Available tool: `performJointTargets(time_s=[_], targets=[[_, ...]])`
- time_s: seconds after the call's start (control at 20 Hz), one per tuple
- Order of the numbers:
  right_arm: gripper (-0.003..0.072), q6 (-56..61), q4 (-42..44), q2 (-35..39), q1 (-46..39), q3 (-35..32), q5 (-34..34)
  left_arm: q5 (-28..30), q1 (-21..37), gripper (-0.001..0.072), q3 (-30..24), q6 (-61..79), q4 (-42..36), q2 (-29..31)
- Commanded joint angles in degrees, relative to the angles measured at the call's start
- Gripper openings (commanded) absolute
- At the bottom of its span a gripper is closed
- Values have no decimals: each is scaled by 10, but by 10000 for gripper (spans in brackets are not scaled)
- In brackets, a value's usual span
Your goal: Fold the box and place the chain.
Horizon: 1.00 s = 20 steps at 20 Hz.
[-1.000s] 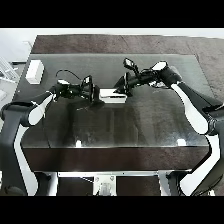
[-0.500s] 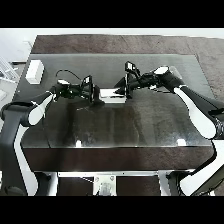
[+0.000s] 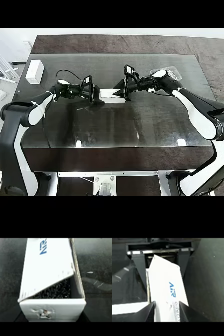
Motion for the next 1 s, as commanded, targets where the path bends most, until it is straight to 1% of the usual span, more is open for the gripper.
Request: performJointTargets(time_s=[0.0, 0.15, 0.35, 0.6, 0.75, 0.95], targets=[[339, -14, 1, 0, 0, -5, -19, 0, 0, 483, 0, 0, 0, 0], [339, -14, 2, 1, 0, -17, -16, 0, 0, 484, 0, 0, 0, 0], [340, -14, 5, 1, 0, -42, 7, 0, 0, 484, 0, 0, 0, 0], [344, -14, 5, 0, 0, -56, 22, 0, 0, 484, 0, 0, 0, 0], [372, -14, 6, 0, -1, -55, 25, 0, 0, 484, 0, 0, 0, 0], [374, -14, 48, 6, -4, -53, 46, 0, 0, 484, 0, 0, 0, 0]])
